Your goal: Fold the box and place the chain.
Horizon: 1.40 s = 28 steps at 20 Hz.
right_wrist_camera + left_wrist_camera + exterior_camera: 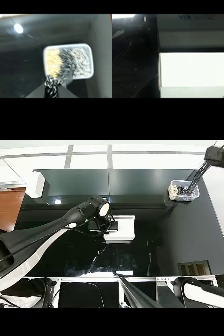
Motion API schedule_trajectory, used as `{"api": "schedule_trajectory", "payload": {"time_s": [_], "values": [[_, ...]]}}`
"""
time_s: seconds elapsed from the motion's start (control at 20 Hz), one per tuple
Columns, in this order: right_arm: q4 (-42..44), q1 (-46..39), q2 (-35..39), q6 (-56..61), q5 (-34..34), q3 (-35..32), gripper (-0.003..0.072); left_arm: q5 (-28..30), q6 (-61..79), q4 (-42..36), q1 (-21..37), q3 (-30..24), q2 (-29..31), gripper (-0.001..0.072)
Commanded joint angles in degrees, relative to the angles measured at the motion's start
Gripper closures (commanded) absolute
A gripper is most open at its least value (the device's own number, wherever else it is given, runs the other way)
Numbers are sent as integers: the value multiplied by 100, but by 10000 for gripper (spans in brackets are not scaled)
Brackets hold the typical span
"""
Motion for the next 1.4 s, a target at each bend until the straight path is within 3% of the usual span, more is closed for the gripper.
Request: {"api": "schedule_trajectory", "payload": {"time_s": [0.0, 0.3, 0.6, 0.8, 0.95, 1.15, 1.35], "values": [[245, 245, 1123, -125, 20, -114, 674, 15, 2, 2, 0, 2, -4, 683], [1095, 533, 2111, -225, 468, -114, 675, 13, 2, 2, 0, 2, -4, 683], [2057, 866, 2277, -345, 1447, -170, 674, 11, 0, 2, 0, 2, -4, 683], [2531, 1355, 2277, -457, 1878, -992, 672, 11, 2, 2, 0, 2, -4, 683], [2850, 1733, 2275, -597, 1565, -1910, 672, 2, 2, 2, 0, 2, -4, 683], [4076, 2055, 2267, -1003, 752, -3003, 671, -11, 2, 0, 0, 2, -4, 683], [4809, 2269, 2107, -1327, 131, -3488, 672, -9, 2, 2, 0, 2, -4, 683]]}}
